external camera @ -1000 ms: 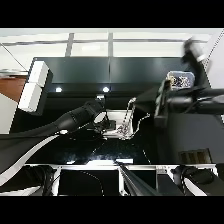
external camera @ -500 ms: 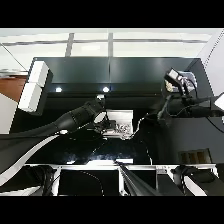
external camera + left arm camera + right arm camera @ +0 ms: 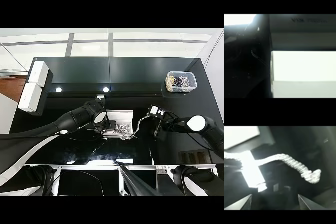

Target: Fold the box and place the chain.

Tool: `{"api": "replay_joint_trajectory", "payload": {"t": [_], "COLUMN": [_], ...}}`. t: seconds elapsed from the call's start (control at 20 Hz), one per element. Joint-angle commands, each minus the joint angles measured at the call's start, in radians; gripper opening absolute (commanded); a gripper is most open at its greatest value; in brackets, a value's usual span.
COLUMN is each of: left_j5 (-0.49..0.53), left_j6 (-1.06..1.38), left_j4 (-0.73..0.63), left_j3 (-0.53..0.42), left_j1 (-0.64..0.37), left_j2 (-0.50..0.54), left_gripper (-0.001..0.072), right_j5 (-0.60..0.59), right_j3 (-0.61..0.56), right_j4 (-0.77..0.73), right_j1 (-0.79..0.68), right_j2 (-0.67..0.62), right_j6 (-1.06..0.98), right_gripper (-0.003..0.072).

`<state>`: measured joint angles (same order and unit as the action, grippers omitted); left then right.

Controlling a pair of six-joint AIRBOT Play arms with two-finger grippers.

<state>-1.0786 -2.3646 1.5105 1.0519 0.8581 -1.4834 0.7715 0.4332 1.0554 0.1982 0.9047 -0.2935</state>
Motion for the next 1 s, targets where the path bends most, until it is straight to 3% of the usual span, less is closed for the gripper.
{"api": "replay_joint_trajectory", "payload": {"t": [0.0, 0.2, 0.45, 0.7, 0.75, 0.8, 0.95], "left_j5": [0.001, 0.0, 0.0, 0.0, 0.0, 0.0, 0.0], "left_j6": [0.0, 0.0, 0.0, 0.0, 0.0, 0.0, 0.0], "left_j4": [0.0, -0.001, -0.001, -0.001, -0.001, -0.001, -0.001], "left_j3": [0.0, 0.0, 0.0, 0.0, 0.0, 0.0, 0.0], "left_j1": [-0.001, -0.001, 0.0, -0.001, 0.0, 0.0, -0.001], "left_j2": [0.0, 0.0, 0.0, 0.0, 0.0, 0.0, 0.0], "left_gripper": [0.0031, 0.0031, 0.0031, 0.0031, 0.0031, 0.0031, 0.0031], "right_j5": [-0.22, -0.24, -0.392, -0.44, -0.435, -0.435, -0.425], "right_j3": [-0.047, -0.047, -0.047, -0.047, -0.047, -0.047, -0.047], "right_j4": [-0.012, -0.074, -0.297, -0.303, -0.303, -0.303, -0.303], "right_j1": [0.017, 0.018, 0.018, 0.012, 0.012, 0.012, 0.012], "right_j2": [0.06, 0.127, 0.128, 0.129, 0.129, 0.133, 0.154], "right_j6": [0.101, 0.117, 0.114, -0.019, -0.026, -0.048, -0.067], "right_gripper": [0.0694, 0.0694, 0.0694, 0.0692, 0.0653, 0.0545, 0.0533]}}
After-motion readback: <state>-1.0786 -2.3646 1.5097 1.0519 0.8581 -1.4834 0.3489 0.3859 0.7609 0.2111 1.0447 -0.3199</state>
